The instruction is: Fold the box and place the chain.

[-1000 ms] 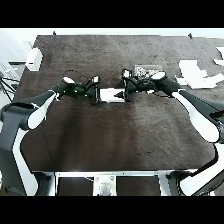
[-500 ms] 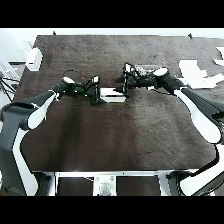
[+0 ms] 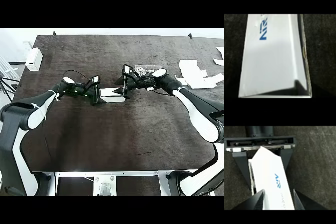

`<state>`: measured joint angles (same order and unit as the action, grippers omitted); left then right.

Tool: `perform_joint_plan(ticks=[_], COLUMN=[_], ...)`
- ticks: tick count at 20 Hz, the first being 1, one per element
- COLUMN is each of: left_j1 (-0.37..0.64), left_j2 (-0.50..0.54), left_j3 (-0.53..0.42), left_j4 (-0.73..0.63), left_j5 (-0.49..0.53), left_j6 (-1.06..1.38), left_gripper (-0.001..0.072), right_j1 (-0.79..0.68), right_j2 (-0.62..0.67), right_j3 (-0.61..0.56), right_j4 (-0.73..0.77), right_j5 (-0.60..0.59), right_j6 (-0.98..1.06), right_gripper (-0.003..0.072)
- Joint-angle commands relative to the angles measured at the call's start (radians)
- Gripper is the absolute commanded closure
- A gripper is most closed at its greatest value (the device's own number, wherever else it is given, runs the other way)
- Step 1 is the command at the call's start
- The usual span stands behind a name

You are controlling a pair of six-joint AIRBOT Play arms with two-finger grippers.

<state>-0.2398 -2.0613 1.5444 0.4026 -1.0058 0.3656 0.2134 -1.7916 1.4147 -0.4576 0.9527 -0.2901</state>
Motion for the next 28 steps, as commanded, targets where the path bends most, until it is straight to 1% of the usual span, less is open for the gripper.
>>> perform_joint_plan(ticks=[1,7,15,16,17,20,22,23,24,25,27,28], left_j1=[-0.001,-0.001,-0.001,-0.001,-0.001,-0.001,-0.001,-0.001,-0.001,-0.001,-0.001,0.0], left_j2=[0.0,0.0,0.0,0.0,0.0,0.0,0.0,0.0,0.0,0.0,0.0,0.0], left_j3=[0.0,0.0,0.0,0.0,0.0,0.0,0.0,0.0,0.0,0.0,0.0,0.0], left_j4=[0.0,0.001,0.0,0.001,0.0,0.001,0.0,0.001,0.001,0.001,0.001,0.0], left_j5=[0.0,0.0,0.0,0.0,0.0,0.001,0.001,0.001,0.001,0.001,0.001,0.001], left_j6=[0.001,0.001,0.002,0.002,0.001,0.002,0.002,0.002,0.002,0.002,0.002,0.002], left_gripper=[0.02,0.02,0.02,0.02,0.02,0.02,0.02,0.02,0.02,0.02,0.02,0.02], right_j1=[0.006,0.022,0.021,0.019,0.014,-0.002,-0.016,-0.019,-0.022,-0.023,-0.023,-0.023], right_j2=[-0.005,-0.005,-0.005,-0.005,-0.005,-0.006,-0.006,-0.006,-0.006,-0.006,-0.006,-0.006], right_j3=[-0.005,-0.059,-0.08,-0.08,-0.082,-0.084,-0.084,-0.084,-0.084,-0.084,-0.084,-0.084], right_j4=[0.002,0.002,0.005,0.005,0.005,0.005,0.005,0.005,0.005,0.005,0.005,0.005], right_j5=[-0.003,0.003,0.08,0.092,0.105,0.114,0.115,0.115,0.126,0.134,0.141,0.141], right_j6=[0.001,0.024,0.045,0.055,0.055,0.089,0.11,0.123,0.126,0.126,0.126,0.126], right_gripper=[0.0279,0.0279,0.0279,0.0302,0.0391,0.0424,0.0555,0.0554,0.0483,0.0345,0.0425,0.0425])
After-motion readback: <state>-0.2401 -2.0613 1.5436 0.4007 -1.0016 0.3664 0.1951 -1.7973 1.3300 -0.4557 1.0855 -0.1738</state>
